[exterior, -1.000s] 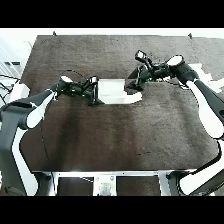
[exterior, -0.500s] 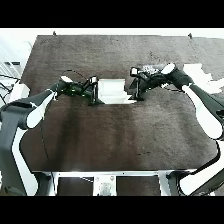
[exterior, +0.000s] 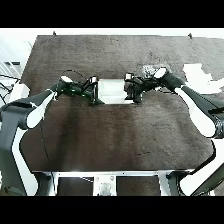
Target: Fold the box and place the chain.
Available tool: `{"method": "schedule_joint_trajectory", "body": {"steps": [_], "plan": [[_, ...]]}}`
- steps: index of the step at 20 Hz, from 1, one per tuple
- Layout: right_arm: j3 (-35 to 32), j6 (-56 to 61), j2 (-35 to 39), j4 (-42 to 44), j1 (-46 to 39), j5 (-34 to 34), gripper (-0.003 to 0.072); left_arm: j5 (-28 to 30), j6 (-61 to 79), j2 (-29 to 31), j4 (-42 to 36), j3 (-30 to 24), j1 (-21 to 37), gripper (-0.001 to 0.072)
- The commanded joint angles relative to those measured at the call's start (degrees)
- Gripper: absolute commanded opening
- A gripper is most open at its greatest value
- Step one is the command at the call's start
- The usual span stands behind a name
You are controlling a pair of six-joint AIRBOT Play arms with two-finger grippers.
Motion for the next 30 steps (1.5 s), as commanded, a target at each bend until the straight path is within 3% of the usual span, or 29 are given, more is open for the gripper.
{"method": "schedule_joint_trajectory", "body": {"steps": [1, 15, 16, 17, 18, 22, 23, 24, 25, 27, 30], "plan": [[-0.02, -1.05, -0.5, 0.17, 1.55, -0.55, 0.027, -0.02, 0.0, 0.0, 0.0, 0.02, -0.04, 0.0279], [-0.02, -3.08, -1.57, 4.55, 3.85, -4.83, 0.0272, 0.0, 0.0, 0.0, 0.0, 0.02, -0.04, 0.0279], [-0.02, -3.06, -1.62, 4.52, 3.82, -4.79, 0.037, 0.0, 0.0, 0.0, 0.0, 0.02, -0.04, 0.0278], [-0.02, -3.06, -1.62, 4.48, 3.78, -4.81, 0.0524, 0.0, 0.0, 0.0, 0.0, 0.02, -0.04, 0.0279], [-0.02, -3.04, -1.62, 4.48, 3.69, -4.76, 0.0577, 0.0, 0.0, 0.0, 0.0, 0.02, -0.04, 0.0278], [-0.02, -2.32, -1.62, 4.11, 2.86, -4.61, 0.0576, -0.04, -0.02, 0.0, 0.0, 0.02, -0.04, 0.0278], [0.0, -1.62, -1.57, 4.0, 2.54, -4.04, 0.0448, -0.02, -0.02, 0.0, 0.0, 0.02, -0.04, 0.0279], [0.02, -1.31, -1.49, 3.5, 2.01, -2.6, 0.0208, -0.02, 0.0, 0.0, 0.0, 0.02, -0.04, 0.0279], [0.04, -1.18, -1.29, 3.17, 1.31, -0.46, 0.0108, -0.04, -0.02, 0.0, 0.0, 0.02, -0.04, 0.0278], [0.04, 3.45, -0.31, 2.99, -0.26, 2.97, 0.0006, -0.07, -0.02, 0.0, 0.0, 0.02, -0.04, 0.0279], [0.02, 6.34, 2.91, 3.19, -1.97, 5.44, 0.0005, -0.07, -0.02, 0.0, 0.0, 0.02, -0.04, 0.0279]]}}
